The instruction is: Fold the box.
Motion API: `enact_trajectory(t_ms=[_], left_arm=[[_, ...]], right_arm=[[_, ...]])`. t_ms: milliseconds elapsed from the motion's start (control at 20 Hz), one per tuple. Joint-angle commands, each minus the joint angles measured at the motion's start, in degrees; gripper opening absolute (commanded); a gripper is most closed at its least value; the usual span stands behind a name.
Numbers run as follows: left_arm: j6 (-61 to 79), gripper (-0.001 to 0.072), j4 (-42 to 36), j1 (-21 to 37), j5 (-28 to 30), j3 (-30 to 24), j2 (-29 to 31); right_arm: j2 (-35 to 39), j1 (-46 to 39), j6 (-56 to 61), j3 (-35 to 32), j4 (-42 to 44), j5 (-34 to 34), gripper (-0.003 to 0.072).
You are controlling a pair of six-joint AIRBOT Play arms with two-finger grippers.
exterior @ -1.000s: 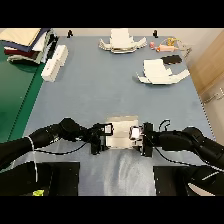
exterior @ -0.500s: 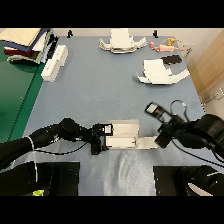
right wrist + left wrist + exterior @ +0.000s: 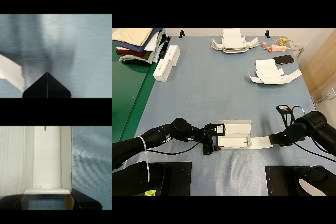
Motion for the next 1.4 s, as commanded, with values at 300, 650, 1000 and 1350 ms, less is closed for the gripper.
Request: enact_trajectory(t_ms=[300, 650, 1000, 1350], left_arm=[[0.0, 0.0487, 0.0, 0.0, 0.0, 0.0, 0.0], [0.0, 0.0487, 0.0, 0.0, 0.0, 0.0, 0.0], [0.0, 0.0486, 0.0, 0.0, 0.0, 0.0, 0.0], [0.0, 0.0487, 0.0, 0.0, 0.0, 0.0, 0.0]], right_arm=[[4.4, -1.1, -8.1, 1.4, 20.1, 2.6, 0.0002], [3.4, -1.1, -11.7, 1.4, 26.1, 4.1, 0.0375], [3.2, -0.4, -14.2, 1.4, 30.4, 5.6, 0.0375], [3.2, -0.4, -14.7, 1.4, 31.6, 6.0, 0.0375]])
